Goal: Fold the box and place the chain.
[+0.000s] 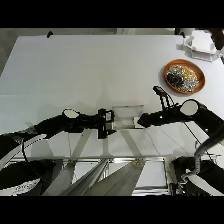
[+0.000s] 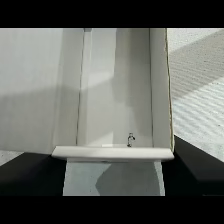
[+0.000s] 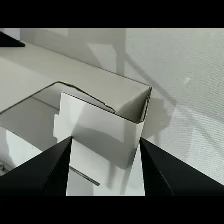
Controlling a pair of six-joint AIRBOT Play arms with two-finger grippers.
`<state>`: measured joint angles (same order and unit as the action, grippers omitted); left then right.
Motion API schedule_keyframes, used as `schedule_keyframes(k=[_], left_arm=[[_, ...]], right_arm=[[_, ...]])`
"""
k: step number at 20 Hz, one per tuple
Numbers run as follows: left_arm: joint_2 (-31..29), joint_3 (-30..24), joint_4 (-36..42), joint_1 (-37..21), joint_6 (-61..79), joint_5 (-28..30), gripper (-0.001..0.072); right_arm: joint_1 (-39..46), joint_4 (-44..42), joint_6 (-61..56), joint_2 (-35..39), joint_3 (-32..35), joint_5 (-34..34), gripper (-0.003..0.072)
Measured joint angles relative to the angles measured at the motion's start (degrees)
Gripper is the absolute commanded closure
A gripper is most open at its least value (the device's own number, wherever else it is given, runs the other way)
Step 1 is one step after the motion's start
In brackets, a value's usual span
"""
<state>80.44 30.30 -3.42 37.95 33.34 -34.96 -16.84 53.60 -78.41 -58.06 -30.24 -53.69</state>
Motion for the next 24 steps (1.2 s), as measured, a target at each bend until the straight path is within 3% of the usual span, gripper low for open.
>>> schedule_keyframes(k=[10,24], left_arm=[[0.00,0.00,0.02,0.00,-0.02,0.00,0.0559],[0.02,0.00,0.00,0.00,0.00,0.00,0.0559]], right_arm=[[-10.14,13.77,-17.20,-6.64,-8.11,-0.96,0.0230],[-16.50,26.84,-36.54,-10.43,-12.17,-4.13,0.0237]])
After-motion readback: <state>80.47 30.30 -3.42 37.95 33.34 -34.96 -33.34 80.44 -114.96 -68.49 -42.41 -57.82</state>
